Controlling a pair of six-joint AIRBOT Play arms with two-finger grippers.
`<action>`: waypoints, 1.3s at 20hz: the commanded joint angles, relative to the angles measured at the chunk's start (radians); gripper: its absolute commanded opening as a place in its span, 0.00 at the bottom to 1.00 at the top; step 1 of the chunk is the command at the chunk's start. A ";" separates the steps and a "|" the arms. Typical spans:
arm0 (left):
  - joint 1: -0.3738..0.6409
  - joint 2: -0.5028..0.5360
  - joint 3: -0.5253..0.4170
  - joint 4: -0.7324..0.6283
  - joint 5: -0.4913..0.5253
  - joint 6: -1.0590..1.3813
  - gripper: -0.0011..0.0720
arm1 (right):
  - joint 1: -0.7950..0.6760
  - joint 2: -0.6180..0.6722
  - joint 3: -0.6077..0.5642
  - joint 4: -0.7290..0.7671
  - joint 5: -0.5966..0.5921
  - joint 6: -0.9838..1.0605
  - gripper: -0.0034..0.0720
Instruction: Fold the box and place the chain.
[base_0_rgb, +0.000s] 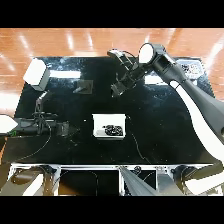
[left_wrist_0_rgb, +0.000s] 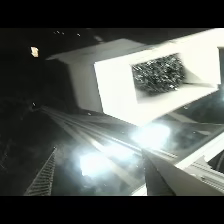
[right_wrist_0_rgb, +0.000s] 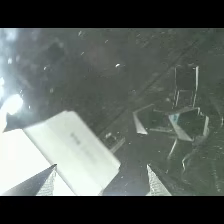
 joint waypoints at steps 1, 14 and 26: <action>0.001 -0.104 -0.001 -0.008 0.063 0.072 0.89 | 0.015 -0.011 0.005 0.008 0.050 -0.049 0.98; 0.001 -0.117 -0.001 -0.009 0.071 0.071 0.89 | 0.052 0.184 -0.233 0.050 0.209 -0.107 0.98; 0.001 -0.117 -0.001 -0.009 0.070 0.071 0.89 | 0.238 0.196 -0.291 -0.077 0.169 -0.186 0.98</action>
